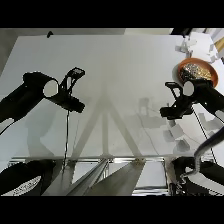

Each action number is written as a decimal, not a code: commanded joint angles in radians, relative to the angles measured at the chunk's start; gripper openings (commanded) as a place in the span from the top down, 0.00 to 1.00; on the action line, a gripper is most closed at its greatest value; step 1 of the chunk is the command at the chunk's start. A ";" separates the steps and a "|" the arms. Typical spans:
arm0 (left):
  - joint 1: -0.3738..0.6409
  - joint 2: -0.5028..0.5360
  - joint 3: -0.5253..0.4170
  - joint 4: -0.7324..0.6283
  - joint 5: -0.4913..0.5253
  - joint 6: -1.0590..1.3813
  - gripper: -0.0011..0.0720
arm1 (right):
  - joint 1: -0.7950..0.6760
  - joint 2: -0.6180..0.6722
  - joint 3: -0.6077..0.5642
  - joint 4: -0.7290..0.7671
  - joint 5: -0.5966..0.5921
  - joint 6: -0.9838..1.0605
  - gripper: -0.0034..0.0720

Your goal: Fold the box and place the chain.

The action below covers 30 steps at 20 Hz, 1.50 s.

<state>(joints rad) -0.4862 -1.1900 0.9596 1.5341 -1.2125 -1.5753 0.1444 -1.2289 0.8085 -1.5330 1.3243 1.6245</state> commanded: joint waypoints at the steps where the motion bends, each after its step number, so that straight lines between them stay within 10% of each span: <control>1: 0.000 0.001 0.000 0.000 0.000 0.000 0.97 | 0.000 0.001 0.000 0.000 -0.005 0.000 0.94; 7: 0.000 0.001 0.000 0.000 0.000 0.000 0.97 | -0.023 0.001 0.014 -0.133 0.078 -0.092 0.93; 15: 0.000 0.001 0.000 0.000 0.000 0.000 0.97 | -0.430 0.076 0.024 -0.422 0.000 -0.127 0.89; 18: 0.000 0.001 0.000 0.000 0.000 0.000 0.97 | -0.541 0.079 0.025 -0.506 -0.053 -0.195 0.05; 30: 0.000 0.001 0.000 0.000 0.000 0.000 0.97 | -0.626 -0.057 0.024 -0.541 -0.122 -0.219 0.43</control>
<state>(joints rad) -0.4862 -1.1900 0.9596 1.5341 -1.2125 -1.5753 -0.4763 -1.2400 0.8326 -2.0769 1.2098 1.4086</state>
